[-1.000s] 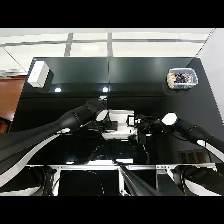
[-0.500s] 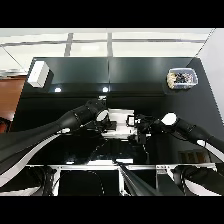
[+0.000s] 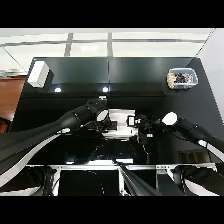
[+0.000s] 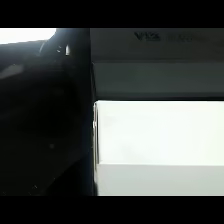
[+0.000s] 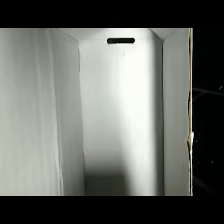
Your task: Fold the box and place the chain.
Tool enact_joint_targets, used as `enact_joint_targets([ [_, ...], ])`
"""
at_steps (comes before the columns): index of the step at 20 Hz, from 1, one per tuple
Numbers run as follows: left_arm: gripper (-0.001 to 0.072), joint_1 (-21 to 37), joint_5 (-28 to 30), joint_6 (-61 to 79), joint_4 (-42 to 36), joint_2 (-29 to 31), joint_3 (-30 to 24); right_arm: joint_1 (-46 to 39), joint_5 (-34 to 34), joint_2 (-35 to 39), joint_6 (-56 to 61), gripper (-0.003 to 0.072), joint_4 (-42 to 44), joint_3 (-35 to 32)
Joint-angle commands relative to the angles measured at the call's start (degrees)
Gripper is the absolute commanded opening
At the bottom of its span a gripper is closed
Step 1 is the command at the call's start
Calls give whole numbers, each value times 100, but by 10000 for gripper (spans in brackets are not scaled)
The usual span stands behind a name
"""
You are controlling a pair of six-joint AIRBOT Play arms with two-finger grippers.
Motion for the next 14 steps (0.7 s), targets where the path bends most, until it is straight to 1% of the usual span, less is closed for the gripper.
enact_joint_targets([
  [1, 24, 0, -50, -13, 22, -2, 0, -9, 343, 380, 186, 649, -822, 55],
  [3, 24, -2, -50, -11, 0, -2, 0, -26, 273, 627, 280, 646, -1401, 55],
  [4, 24, -2, -50, -11, 0, -2, 0, -76, 229, 664, 297, 596, -1432, 55],
  [8, 24, -2, -48, -13, -2, -2, 0, -120, 289, 667, 313, 597, -1364, 52],
  [10, 24, -2, -48, -11, -2, -2, 0, -120, 313, 667, 313, 596, -1139, 52],
  [11, 24, -2, -46, -11, -2, -2, 0, -122, 308, 667, 315, 579, -957, 52],
  [12, 24, -2, -46, -13, -2, -2, 0, -120, 313, 667, 328, 477, -881, 52],
  [14, 23, -2, -31, -13, -2, -2, 0, -120, 337, 664, 411, 476, -787, 52],
])
